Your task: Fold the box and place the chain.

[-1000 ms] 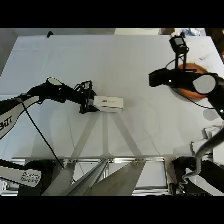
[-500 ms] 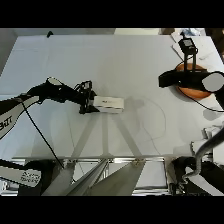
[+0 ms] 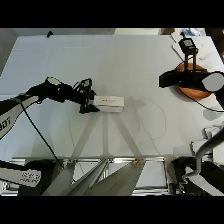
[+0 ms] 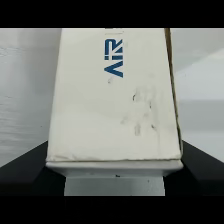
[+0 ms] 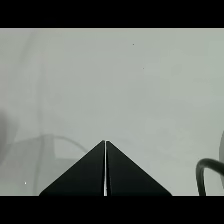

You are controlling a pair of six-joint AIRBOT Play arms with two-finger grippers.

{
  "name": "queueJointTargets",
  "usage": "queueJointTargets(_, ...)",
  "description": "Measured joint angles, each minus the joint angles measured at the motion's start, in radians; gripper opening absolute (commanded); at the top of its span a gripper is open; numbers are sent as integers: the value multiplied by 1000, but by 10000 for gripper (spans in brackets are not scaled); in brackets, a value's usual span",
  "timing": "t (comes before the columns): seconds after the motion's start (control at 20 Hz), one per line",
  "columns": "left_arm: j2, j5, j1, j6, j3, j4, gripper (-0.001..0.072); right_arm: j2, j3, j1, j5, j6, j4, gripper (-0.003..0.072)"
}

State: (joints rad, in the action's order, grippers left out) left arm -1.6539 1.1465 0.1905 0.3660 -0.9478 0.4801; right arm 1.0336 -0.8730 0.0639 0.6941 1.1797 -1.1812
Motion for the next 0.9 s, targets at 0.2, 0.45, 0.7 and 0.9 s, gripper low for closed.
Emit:
queueJointTargets(0.2, 137, -50, 0, -105, 0, 2, 7, 0, 0, 0, 0, 0, 0, 10)
queueJointTargets(0.45, 409, -249, 0, -276, 0, 7, 7, 0, 0, 0, 0, 0, 0, 10)
queueJointTargets(0.7, 667, -529, -15, -482, 0, 89, 9, 0, 0, 0, 0, 0, 0, 10)
queueJointTargets(0.9, 788, -656, -101, -726, 0, 225, 9, 0, 0, 0, -1, 0, 0, 10)
